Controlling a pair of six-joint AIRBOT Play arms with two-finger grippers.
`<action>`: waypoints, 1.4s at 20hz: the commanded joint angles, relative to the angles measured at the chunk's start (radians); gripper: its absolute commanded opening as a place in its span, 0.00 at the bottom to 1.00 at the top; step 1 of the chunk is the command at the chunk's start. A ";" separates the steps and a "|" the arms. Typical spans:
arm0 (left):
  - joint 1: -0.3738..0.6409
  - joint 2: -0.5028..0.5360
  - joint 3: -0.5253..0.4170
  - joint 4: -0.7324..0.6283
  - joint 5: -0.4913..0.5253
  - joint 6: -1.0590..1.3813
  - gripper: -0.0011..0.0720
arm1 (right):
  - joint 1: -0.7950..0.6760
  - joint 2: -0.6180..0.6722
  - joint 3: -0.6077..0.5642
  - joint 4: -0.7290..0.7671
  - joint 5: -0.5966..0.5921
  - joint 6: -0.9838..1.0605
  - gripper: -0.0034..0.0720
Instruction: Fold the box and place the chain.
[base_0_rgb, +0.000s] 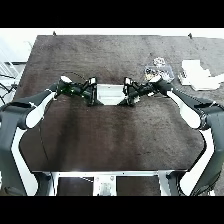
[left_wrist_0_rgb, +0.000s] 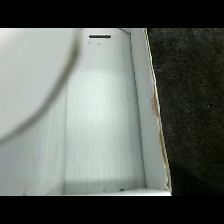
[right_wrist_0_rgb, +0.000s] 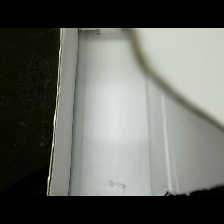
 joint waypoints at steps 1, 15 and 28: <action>0.001 -0.001 0.000 0.000 0.000 0.000 0.65 | 0.000 0.000 0.000 0.000 0.001 0.000 0.83; 0.001 -0.001 0.000 0.001 0.001 0.000 0.65 | -0.051 0.034 0.003 -0.109 0.010 0.055 1.00; 0.001 -0.001 0.000 0.001 0.005 0.000 0.65 | -0.081 0.206 0.002 0.013 0.285 0.286 0.06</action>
